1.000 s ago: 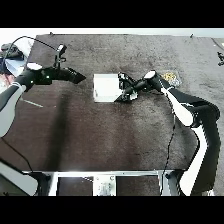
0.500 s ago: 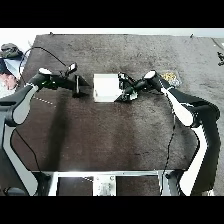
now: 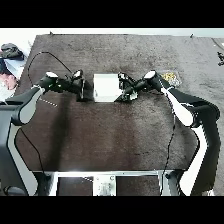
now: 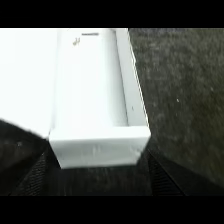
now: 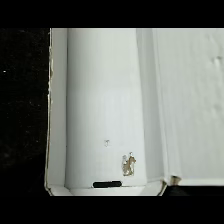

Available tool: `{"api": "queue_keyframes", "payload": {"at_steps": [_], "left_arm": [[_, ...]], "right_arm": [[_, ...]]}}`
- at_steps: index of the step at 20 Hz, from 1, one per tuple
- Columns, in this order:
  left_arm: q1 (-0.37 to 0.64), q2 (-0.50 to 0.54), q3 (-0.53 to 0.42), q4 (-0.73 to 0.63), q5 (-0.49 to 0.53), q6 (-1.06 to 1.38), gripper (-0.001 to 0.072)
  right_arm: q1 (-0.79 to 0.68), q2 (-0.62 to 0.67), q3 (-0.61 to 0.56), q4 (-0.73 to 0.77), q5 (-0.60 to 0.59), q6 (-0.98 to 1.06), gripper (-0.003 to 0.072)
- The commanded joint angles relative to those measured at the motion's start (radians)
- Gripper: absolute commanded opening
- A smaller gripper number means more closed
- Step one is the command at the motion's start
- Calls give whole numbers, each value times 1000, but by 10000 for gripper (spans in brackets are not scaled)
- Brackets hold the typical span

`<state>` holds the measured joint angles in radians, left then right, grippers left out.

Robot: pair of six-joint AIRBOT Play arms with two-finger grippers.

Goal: Fold the box and place the chain.

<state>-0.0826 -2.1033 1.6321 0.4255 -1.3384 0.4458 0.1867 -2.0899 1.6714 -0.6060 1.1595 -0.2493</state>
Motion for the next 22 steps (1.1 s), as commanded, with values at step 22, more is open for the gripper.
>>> {"api": "queue_keyframes", "payload": {"at_steps": [22], "left_arm": [[-76,-39,-3,-29,108,8,719]], "right_arm": [[1,0,1,0,0,0,468]]}}
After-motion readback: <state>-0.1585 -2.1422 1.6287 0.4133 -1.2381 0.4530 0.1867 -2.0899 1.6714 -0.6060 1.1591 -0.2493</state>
